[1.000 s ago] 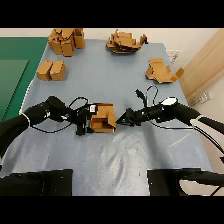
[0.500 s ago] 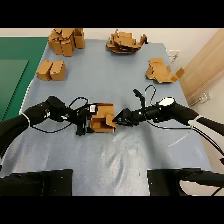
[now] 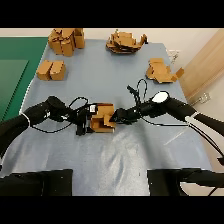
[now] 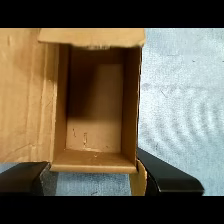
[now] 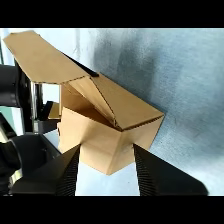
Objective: Fold the box.
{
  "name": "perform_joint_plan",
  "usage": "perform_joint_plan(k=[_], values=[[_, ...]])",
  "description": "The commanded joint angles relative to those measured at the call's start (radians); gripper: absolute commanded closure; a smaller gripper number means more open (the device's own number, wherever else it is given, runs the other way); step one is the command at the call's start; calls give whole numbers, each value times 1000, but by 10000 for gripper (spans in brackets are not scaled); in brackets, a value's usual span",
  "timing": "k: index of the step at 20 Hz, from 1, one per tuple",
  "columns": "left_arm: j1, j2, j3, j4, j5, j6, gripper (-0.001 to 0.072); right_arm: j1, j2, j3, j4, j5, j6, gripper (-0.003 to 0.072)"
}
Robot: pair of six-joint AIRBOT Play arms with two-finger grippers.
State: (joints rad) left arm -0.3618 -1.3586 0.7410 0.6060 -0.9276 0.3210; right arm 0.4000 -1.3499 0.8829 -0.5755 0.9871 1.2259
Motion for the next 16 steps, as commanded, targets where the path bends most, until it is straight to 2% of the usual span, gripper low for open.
perform_joint_plan(k=[1, 3, 7, 12, 16], values=[[0, 0, 0, 0, 0, 0, 593, 33, -31, 37, -47, -2, 36, 150], [0, 0, 0, 0, 0, 0, 593, 62, -48, 55, -91, -18, 82, 127], [0, 0, 0, 0, 0, 0, 593, 114, -60, 90, -235, -50, 215, 126], [0, 0, 0, 0, -3, 0, 593, 145, -63, 117, -325, -100, 311, 126], [0, 0, 0, 0, -8, 0, 593, 188, -105, 152, -395, -94, 381, 126]])
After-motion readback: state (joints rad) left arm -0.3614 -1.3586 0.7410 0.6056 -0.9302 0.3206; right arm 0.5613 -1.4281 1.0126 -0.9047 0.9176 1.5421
